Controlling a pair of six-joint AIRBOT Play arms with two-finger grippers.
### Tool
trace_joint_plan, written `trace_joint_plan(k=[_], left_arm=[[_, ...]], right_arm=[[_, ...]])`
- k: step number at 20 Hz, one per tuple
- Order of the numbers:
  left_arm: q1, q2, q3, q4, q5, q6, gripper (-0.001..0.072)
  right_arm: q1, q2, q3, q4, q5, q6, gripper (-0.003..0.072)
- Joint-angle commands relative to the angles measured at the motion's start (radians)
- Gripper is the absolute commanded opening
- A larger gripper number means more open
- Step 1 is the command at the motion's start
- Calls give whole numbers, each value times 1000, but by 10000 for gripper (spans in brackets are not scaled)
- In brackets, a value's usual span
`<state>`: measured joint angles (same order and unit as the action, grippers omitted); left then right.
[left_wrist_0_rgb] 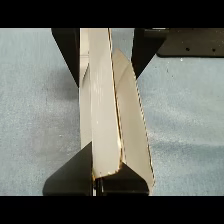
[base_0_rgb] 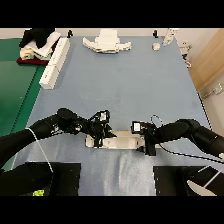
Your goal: Fold the box.
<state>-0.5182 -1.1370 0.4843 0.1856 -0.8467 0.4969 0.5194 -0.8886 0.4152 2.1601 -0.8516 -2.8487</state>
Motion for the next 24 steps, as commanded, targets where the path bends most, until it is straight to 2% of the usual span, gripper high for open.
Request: trace_joint_plan(k=[1, 7, 9, 16, 20, 24], left_arm=[[1, 1, 0, 0, 0, 0, 13], [1, 1, 0, 0, 0, 0, 13], [1, 1, 0, 0, 0, 0, 13], [0, 1, 0, 0, 0, 0, 13], [1, 1, 0, 0, 0, 0, 13], [1, 1, 0, 0, 0, 0, 13]], right_arm=[[0, -43, -1, 34, 12, -52, 716], [0, -58, -16, 37, 16, -51, 713], [0, -57, -20, 36, 14, -51, 653], [0, -48, -21, 10, 14, -52, 653], [0, 22, -25, 9, 6, -51, 653], [0, 23, -60, 28, 31, -78, 653]])
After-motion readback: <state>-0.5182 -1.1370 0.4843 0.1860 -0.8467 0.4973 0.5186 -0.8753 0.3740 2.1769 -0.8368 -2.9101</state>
